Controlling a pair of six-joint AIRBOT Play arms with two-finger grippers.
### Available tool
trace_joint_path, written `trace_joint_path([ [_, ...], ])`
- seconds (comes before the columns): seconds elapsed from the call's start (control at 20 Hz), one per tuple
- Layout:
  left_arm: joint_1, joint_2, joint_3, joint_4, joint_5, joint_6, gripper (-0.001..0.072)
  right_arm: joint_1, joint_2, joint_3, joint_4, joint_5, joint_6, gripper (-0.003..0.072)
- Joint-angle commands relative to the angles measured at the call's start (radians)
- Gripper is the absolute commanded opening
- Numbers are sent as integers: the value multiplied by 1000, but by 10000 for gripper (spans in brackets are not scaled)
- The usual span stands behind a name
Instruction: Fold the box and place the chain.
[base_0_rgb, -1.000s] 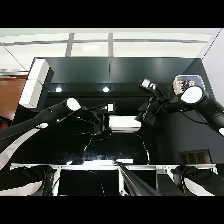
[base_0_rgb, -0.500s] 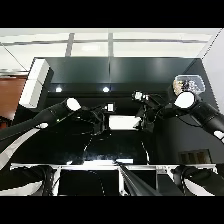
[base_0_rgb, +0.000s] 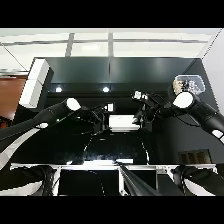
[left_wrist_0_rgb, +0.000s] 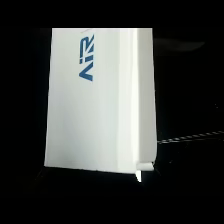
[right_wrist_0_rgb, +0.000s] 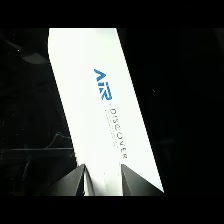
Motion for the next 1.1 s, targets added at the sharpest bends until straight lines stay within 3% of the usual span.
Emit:
trace_joint_path([
  [0.0, -1, 1, 1, 0, -1, 2, 402, 1, -3, -1, -3, -3, 0, 237],
  [1.05, -1, 1, 1, 0, -2, 2, 402, 0, -3, 0, 36, -3, 8, 237],
])
